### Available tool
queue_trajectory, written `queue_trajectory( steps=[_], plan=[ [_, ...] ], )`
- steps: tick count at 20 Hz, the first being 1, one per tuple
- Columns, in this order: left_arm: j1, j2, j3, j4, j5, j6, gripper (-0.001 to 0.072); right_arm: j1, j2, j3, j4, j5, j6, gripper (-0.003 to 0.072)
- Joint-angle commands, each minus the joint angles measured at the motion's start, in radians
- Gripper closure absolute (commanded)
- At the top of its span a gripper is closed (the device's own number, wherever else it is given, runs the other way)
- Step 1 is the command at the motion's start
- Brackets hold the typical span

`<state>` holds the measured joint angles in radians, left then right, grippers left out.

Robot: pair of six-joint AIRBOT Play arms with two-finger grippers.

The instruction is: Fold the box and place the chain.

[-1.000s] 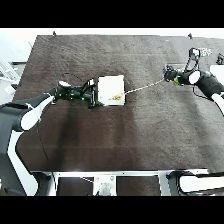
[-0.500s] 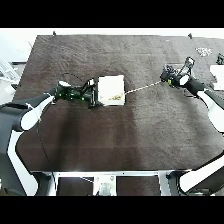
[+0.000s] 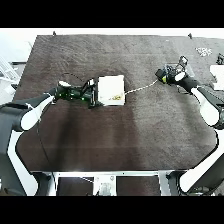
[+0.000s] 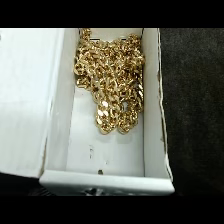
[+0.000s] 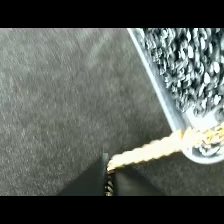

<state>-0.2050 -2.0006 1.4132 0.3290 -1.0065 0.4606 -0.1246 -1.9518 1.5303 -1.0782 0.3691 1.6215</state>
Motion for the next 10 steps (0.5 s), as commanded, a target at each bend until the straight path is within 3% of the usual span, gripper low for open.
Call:
queue_trajectory(
  steps=[1,6,10],
  plan=[
    [0.001,0.0,0.0,0.0,0.0,0.0,0.0242,-0.013,-0.011,0.043,0.027,0.049,-0.034,0.0681],
    [0.001,0.0,0.0,0.0,0.0,0.0,0.0242,0.006,0.079,0.051,0.019,0.139,-0.132,0.0685],
    [0.001,0.0,0.0,0.0,0.0,0.0,0.0242,0.074,0.283,0.05,-0.079,0.21,-0.141,0.0685]
  ],
)
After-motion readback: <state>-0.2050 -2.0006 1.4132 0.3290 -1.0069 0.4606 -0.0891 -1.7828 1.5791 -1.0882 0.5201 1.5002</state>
